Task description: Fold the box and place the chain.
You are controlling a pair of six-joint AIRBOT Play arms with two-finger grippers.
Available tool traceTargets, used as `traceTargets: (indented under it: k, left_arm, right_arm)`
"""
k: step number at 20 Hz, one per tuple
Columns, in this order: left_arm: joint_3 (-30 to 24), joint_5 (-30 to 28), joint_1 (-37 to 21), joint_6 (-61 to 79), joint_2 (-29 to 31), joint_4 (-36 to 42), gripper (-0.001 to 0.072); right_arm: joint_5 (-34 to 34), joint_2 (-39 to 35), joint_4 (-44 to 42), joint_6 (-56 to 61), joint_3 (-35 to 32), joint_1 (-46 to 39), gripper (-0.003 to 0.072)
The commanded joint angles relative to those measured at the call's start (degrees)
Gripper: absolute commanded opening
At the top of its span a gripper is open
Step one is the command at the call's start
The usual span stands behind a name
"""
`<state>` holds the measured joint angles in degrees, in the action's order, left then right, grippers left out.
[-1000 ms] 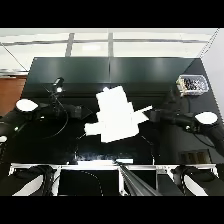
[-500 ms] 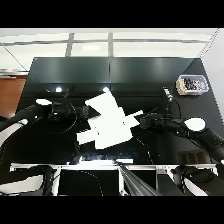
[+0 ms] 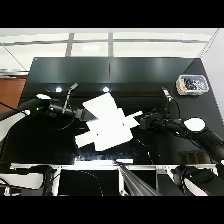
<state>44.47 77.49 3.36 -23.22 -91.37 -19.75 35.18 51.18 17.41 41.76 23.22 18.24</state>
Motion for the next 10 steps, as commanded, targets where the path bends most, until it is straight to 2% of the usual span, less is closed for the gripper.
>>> traceTargets:
  k: [1, 6, 10]
  left_arm:
    - [0.57, 0.39, 2.25, 2.49, -0.39, -4.07, 0.0463]
    - [0.57, -2.19, 6.01, 3.58, -0.39, -6.86, 0.0462]
    - [0.57, -3.74, 5.90, 5.35, -0.37, -7.30, 0.0040]
  right_arm:
    - [0.37, -0.04, 0.00, 0.02, -0.04, 0.07, 0.0017]
    - [0.37, -0.04, 0.00, 0.04, -0.04, 0.07, 0.0017]
    - [0.55, -0.04, 0.20, 0.04, -0.04, 0.07, 0.0018]
